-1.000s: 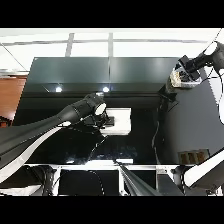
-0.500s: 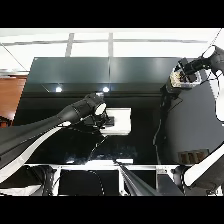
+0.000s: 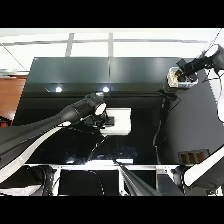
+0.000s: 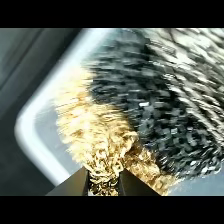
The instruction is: Fold the box and place the chain.
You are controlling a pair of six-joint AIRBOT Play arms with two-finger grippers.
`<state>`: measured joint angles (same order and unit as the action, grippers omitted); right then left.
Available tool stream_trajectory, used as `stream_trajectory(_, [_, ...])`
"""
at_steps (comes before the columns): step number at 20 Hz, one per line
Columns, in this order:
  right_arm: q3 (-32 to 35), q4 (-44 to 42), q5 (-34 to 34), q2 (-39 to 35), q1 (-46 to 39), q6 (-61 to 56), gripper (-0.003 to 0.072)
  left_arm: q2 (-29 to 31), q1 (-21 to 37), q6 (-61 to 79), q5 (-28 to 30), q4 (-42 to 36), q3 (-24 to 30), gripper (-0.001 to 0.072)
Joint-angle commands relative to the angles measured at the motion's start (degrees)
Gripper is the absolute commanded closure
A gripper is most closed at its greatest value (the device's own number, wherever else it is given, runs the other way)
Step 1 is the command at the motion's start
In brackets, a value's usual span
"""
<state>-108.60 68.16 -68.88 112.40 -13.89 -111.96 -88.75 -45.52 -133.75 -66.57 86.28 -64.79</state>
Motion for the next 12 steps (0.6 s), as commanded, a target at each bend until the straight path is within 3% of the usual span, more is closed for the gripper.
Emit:
stream_trajectory(1, [-0.07,-0.24,-1.46,-6.47,-0.31,15.04,0.0673,0.02,0.04,0.0,0.13,-0.02,-0.02,0.0681])
stream_trajectory(5, [-0.04,1.01,-7.58,-15.58,-0.39,22.99,0.0673,0.02,0.04,0.0,0.98,0.0,-0.02,0.0681])
stream_trajectory(12, [0.0,0.11,-7.8,-32.65,-0.39,26.8,0.0673,0.02,0.04,0.02,1.81,0.0,-0.02,0.0682])
